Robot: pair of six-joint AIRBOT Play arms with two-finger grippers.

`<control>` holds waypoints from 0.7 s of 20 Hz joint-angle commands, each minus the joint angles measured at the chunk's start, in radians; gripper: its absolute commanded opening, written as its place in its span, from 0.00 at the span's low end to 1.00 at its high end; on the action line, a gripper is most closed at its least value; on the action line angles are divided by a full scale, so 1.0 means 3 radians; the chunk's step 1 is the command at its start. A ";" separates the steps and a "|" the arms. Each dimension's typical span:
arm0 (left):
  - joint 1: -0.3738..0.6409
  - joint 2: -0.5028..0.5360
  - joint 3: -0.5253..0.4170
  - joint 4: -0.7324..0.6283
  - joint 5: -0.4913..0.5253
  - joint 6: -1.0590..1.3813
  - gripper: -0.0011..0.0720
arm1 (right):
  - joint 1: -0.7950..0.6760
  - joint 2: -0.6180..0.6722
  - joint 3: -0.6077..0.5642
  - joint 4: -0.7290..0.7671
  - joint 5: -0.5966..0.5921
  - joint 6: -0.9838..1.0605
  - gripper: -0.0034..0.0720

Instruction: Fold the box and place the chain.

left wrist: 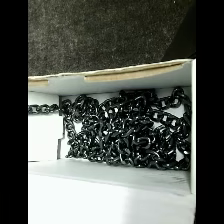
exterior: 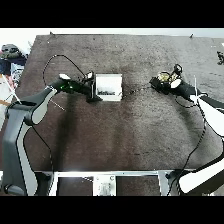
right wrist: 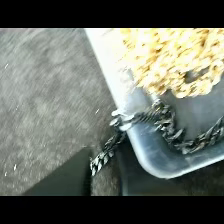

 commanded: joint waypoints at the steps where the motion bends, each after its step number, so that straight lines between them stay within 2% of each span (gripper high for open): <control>1: -0.0003 0.0000 0.0001 0.0000 0.0001 0.0000 0.65 | 0.0011 -0.0092 0.0070 0.0023 -0.0075 0.0069 0.25; 2: -0.0003 0.0000 0.0001 0.0000 0.0001 0.0001 0.66 | 0.0027 -0.0078 0.0070 0.0022 -0.0118 0.0056 0.13; 3: -0.0003 0.0000 0.0001 0.0000 0.0000 0.0000 0.66 | 0.0047 -0.0038 0.0070 0.0023 -0.0107 0.0057 0.06; 5: -0.0003 -0.0001 0.0000 0.0000 0.0000 0.0000 0.65 | 0.0131 0.0121 0.0070 0.0023 -0.0004 -0.0045 0.06; 9: -0.0003 -0.0001 0.0001 0.0000 0.0000 0.0001 0.66 | 0.0458 0.0713 0.0070 0.0023 0.0356 -0.0409 0.06; 14: -0.0003 0.0000 0.0001 0.0000 0.0001 0.0000 0.66 | 0.1012 0.1437 0.0070 0.0023 0.0267 -0.0593 0.06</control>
